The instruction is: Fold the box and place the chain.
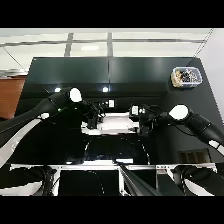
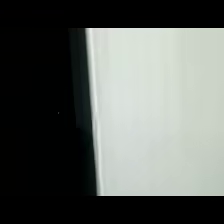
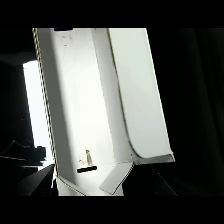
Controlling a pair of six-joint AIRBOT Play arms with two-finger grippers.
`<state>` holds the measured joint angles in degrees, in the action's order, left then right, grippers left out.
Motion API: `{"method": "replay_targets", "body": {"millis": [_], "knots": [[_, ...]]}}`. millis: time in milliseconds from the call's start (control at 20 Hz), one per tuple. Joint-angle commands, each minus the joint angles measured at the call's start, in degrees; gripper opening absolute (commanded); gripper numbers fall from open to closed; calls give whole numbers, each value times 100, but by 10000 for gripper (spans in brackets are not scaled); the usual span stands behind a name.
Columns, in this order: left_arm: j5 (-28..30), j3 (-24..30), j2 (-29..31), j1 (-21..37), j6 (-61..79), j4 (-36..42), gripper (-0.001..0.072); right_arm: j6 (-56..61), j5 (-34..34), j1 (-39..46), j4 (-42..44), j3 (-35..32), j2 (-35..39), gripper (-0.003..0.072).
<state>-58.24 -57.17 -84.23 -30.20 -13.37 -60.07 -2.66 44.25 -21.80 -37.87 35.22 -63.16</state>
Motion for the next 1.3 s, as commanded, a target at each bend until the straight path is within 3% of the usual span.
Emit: {"method": "replay_targets", "body": {"millis": [0, 350, 550, 1250], "knots": [[109, 9, 103, -17, 9, 28, 25, -85, 11, -2, 151, 4, -157, 695], [680, 72, 107, -85, 9, 2, 26, -708, -105, -83, 365, 4, -492, 695], [638, 114, 94, -96, 11, -382, 27, -984, -181, -81, 339, 4, -619, 694], [645, 129, 83, -96, 9, -400, 28, -1010, -293, -83, 627, 4, -1104, 694]]}}
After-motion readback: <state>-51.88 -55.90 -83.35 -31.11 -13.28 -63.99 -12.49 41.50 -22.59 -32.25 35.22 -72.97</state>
